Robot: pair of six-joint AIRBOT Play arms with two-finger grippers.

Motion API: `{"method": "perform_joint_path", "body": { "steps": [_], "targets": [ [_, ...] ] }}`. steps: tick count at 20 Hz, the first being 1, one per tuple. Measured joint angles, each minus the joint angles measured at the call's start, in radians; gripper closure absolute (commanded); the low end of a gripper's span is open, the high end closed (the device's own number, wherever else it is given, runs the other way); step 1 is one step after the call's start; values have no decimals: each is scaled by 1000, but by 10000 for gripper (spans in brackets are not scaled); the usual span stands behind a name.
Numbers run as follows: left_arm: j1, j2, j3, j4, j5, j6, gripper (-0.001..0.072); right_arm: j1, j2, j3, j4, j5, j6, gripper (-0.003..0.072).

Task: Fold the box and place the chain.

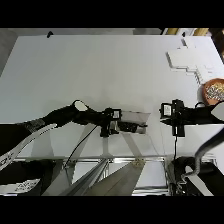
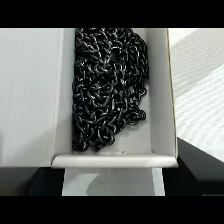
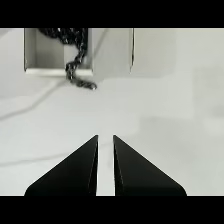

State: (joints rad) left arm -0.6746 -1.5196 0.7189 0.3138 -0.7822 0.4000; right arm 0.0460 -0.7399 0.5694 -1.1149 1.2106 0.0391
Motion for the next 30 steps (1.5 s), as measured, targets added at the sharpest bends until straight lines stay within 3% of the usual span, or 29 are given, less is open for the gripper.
{"method": "perform_joint_path", "body": {
  "steps": [9, 14, 15, 21, 22, 23, 30],
  "targets": [
    [0, 0, 0, 0, 0, 0, 319, 34, -74, -169, 144, -153, -169, 460],
    [0, 0, 0, 0, 0, 0, 319, 111, -130, -195, 177, -257, -195, 477],
    [0, 0, 0, 0, 0, 0, 319, 119, -140, -197, 186, -272, -197, 532],
    [0, 0, 0, 0, 0, 0, 319, 137, -163, -201, 233, -308, -195, 537],
    [0, 0, 0, 0, 0, 0, 319, 138, -164, -201, 238, -309, -186, 642],
    [0, 0, 0, 0, 0, 0, 319, 139, -163, -201, 239, -312, -166, 671],
    [0, 0, 0, 0, 0, 0, 319, 140, -30, -201, 17, -282, 101, 671]
  ]
}}
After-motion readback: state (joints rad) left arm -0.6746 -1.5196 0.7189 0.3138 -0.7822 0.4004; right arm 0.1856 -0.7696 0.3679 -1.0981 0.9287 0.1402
